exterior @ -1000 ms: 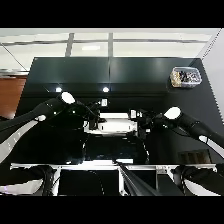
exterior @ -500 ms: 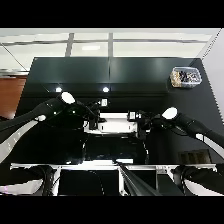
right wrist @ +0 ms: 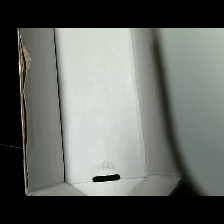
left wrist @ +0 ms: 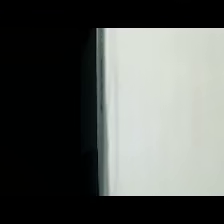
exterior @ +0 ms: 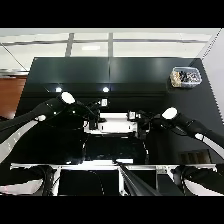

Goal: Fold the box and place the chain.

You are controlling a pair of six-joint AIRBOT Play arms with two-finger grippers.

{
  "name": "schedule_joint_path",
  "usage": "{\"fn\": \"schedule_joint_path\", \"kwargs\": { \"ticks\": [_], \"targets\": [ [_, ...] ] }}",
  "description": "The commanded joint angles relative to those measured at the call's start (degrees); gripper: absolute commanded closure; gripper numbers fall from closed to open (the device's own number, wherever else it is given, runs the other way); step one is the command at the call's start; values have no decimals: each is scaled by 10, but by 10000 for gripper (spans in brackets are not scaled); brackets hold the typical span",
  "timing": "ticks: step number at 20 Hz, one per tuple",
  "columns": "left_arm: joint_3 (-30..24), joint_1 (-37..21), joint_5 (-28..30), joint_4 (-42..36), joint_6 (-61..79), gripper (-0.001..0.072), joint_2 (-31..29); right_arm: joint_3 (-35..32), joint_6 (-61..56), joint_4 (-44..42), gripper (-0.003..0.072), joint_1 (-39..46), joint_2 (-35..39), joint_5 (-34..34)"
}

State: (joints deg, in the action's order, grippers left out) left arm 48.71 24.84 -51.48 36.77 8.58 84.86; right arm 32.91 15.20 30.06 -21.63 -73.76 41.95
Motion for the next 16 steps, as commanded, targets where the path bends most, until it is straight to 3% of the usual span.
{"fn": "schedule_joint_path", "kwargs": {
  "ticks": [1, 16],
  "targets": [
    [0, 0, 0, 0, 0, 682, 0, 0, 0, 0, -21, -1, 0, 0],
    [0, 0, 0, 0, 0, 683, 0, 0, -10, 7, -21, -9, -1, -13]
  ]
}}
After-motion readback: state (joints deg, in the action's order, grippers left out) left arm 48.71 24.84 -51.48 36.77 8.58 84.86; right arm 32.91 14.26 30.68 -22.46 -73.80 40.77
